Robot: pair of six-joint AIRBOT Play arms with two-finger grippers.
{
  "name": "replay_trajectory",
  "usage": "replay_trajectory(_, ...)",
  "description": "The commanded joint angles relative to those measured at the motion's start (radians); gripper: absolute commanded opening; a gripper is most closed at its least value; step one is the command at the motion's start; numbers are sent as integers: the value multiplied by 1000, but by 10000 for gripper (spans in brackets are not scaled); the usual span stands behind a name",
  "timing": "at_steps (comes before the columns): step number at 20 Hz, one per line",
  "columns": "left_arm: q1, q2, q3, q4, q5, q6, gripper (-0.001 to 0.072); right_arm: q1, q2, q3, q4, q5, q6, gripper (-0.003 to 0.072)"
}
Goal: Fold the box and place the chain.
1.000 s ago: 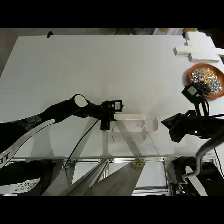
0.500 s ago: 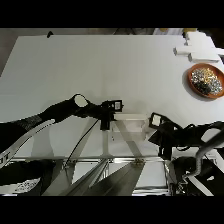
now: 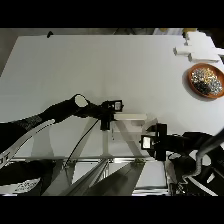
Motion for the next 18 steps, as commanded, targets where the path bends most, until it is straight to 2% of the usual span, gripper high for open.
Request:
replay_trajectory(1,-1,-1,0,0,-2,0,12,71,10,-89,-51,-197,0,697)
replay_trajectory(9,-1,-1,0,0,-2,0,12,70,-91,-114,-94,-328,0,696)
replay_trajectory(13,-1,-1,0,0,-2,0,12,-13,-89,-39,-92,-231,-1,695)
replay_trajectory(18,-1,-1,0,0,-2,0,12,-113,-90,-5,-49,-206,-28,695)
